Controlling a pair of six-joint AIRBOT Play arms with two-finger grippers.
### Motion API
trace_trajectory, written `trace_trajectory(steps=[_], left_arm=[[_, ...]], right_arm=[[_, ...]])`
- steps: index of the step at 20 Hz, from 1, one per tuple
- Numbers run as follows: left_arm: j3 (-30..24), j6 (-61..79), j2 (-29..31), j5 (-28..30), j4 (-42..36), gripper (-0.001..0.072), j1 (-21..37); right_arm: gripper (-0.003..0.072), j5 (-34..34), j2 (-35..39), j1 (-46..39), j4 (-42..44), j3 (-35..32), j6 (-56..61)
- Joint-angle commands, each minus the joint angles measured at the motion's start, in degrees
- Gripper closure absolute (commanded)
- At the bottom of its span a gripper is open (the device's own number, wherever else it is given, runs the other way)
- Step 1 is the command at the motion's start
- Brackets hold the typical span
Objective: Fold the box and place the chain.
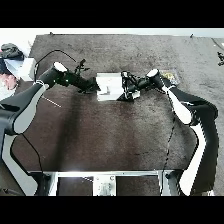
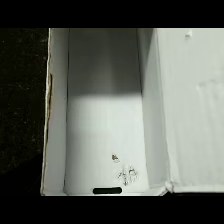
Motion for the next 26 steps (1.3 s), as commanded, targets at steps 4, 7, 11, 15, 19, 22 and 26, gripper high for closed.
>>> trace_trajectory(steps=[4, 7, 11, 15, 19, 22, 26], left_arm=[[0.55, -6.08, 0.02, 3.26, 5.14, 0.0376, -2.16], [1.66, -9.86, 0.00, 4.04, 9.92, 0.0376, -3.13], [5.62, -18.45, 0.00, 3.06, 19.63, 0.0376, -5.22], [9.49, -30.75, -0.17, 0.15, 33.00, 0.0377, -9.11], [11.06, -35.63, -1.14, -0.92, 38.18, 0.0377, -11.41], [12.74, -36.09, -2.56, -1.44, 39.08, 0.0377, -12.24], [17.42, -40.52, -5.16, -5.44, 42.93, 0.0381, -13.35]], right_arm=[[0.0242, -0.02, -0.02, 0.02, 0.04, 0.00, 0.11], [0.0242, 0.00, -0.02, 0.02, 0.04, 0.00, 0.11], [0.0242, 0.00, -0.02, 0.02, 0.04, 0.00, 0.11], [0.0242, 0.00, -0.02, 0.02, 0.04, 0.00, 0.11], [0.0243, 0.02, -0.02, 0.02, 0.04, 0.00, 0.11], [0.0242, -0.02, -0.02, 0.02, 0.04, 0.00, 0.11], [0.0242, 0.00, -0.02, 0.02, 0.04, 0.00, 0.11]])
